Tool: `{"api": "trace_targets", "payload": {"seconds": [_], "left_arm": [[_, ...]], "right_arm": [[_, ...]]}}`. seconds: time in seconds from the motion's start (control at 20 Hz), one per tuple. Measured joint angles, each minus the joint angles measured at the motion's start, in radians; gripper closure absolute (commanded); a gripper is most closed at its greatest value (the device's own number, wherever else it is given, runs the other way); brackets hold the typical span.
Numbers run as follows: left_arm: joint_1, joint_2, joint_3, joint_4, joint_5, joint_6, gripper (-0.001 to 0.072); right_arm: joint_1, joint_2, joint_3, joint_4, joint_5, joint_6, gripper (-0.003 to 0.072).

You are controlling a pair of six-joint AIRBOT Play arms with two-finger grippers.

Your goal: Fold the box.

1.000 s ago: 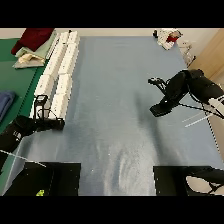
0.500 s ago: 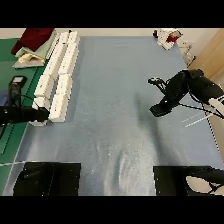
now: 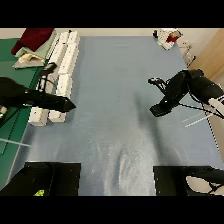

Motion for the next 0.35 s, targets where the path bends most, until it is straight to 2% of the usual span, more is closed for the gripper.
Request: {"api": "trace_targets", "payload": {"seconds": [0.15, 0.35], "left_arm": [[-0.116, -0.098, 0.010, -0.011, 0.050, 0.001, 0.0699], [-0.190, -0.162, 0.015, -0.017, 0.080, 0.003, 0.0699]], "right_arm": [[0.000, 0.000, 0.000, 0.000, 0.000, 0.000, 0.0647], [0.000, 0.000, 0.000, 0.000, 0.000, 0.000, 0.0647]]}}
